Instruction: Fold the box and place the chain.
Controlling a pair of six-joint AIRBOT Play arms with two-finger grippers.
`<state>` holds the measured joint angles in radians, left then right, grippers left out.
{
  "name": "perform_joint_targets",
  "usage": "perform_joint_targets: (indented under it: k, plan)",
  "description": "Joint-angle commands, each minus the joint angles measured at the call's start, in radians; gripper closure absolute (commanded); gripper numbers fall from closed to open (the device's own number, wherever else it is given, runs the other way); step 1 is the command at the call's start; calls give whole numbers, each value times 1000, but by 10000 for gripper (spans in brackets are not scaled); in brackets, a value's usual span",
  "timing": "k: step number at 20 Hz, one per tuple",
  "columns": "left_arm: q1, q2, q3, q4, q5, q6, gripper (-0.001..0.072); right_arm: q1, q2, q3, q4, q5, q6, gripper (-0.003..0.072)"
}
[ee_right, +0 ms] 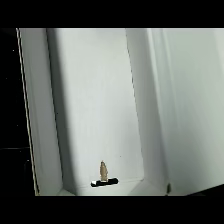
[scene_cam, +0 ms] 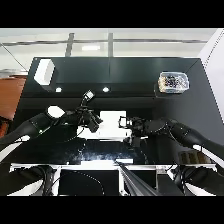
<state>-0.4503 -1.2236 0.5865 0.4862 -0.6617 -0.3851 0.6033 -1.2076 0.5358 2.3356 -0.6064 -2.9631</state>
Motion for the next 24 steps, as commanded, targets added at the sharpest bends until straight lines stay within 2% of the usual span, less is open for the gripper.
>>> perform_joint_targets:
  k: [1,2,3,5,7,8,11,13,15,16,19,24]
  plan:
    - [5,21,1,3,-4,0,684,0,1,0,1,0,0,156]
    - [10,37,2,3,-8,0,675,0,1,0,1,0,1,156]
    - [17,58,2,8,-18,0,556,0,1,0,1,0,0,156]
    - [36,108,2,36,-26,0,253,-1,1,0,1,0,0,156]
    - [69,171,2,96,-48,0,38,-1,1,0,1,0,0,156]
    - [89,199,2,143,-60,-13,0,-1,1,0,1,0,0,156]
    - [150,259,1,370,-127,-119,0,-1,1,0,1,0,1,156]
    - [170,256,-1,477,-231,-126,0,0,1,0,1,0,1,156]
    - [166,248,-5,509,-349,13,1,0,1,0,1,0,0,156]
    - [161,245,-11,500,-373,92,1,0,1,0,1,0,0,155]
    - [144,244,-46,486,-328,229,1,0,1,0,1,0,1,156]
    - [121,232,-89,322,-187,407,8,0,1,0,2,0,1,156]
